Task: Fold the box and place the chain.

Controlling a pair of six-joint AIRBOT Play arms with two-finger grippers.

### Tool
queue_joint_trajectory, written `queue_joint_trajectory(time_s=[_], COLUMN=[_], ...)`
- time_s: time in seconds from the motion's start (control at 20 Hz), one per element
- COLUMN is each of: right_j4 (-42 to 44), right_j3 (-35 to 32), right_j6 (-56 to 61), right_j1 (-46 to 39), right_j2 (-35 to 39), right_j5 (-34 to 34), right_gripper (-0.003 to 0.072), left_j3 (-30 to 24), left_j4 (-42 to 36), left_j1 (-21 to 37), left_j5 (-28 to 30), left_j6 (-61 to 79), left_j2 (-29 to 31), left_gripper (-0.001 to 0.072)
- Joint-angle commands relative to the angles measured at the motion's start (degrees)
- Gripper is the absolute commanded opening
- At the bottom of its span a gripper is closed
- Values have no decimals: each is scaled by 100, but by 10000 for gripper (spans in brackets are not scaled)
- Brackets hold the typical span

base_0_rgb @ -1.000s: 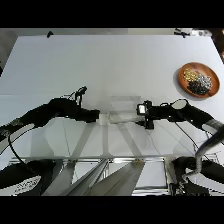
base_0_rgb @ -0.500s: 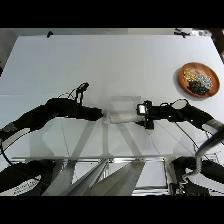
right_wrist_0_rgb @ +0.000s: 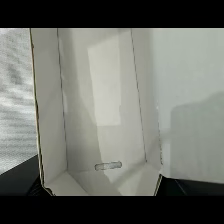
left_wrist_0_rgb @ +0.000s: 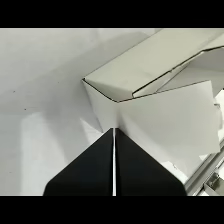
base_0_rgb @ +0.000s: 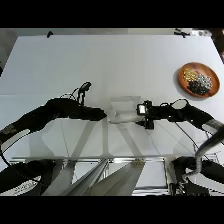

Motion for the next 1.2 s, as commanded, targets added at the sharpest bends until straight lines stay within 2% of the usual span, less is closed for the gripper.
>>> queue_joint_trajectory(time_s=[0.0,0.1,0.15,0.4,0.45,0.7,0.8,0.95,1.0,1.15], right_j4=[2,2,2,2,2,2,2,2,2,2], right_j3=[0,0,0,0,0,0,0,0,0,0], right_j6=[2,2,2,2,2,2,2,2,2,2], right_j1=[-4,-4,-4,-4,-4,-4,-4,-4,-4,-4], right_j2=[4,4,4,2,4,4,4,4,4,4], right_j5=[2,2,2,2,2,2,2,2,2,2], right_gripper=[479,479,479,479,479,479,479,479,479,479], left_j3=[4,4,4,4,4,4,4,4,4,4], left_j4=[-184,-205,-201,-249,-251,-254,-341,-433,-474,-481], left_j1=[-15,-13,-2,2,2,4,4,2,-7,-22], left_j5=[114,236,286,376,413,616,599,476,372,76], left_j6=[232,269,289,310,310,352,372,361,337,85], left_j2=[4,2,2,2,2,2,-4,-4,-4,-4], left_gripper=[52,113,176,185,213,232,333,360,409,407])
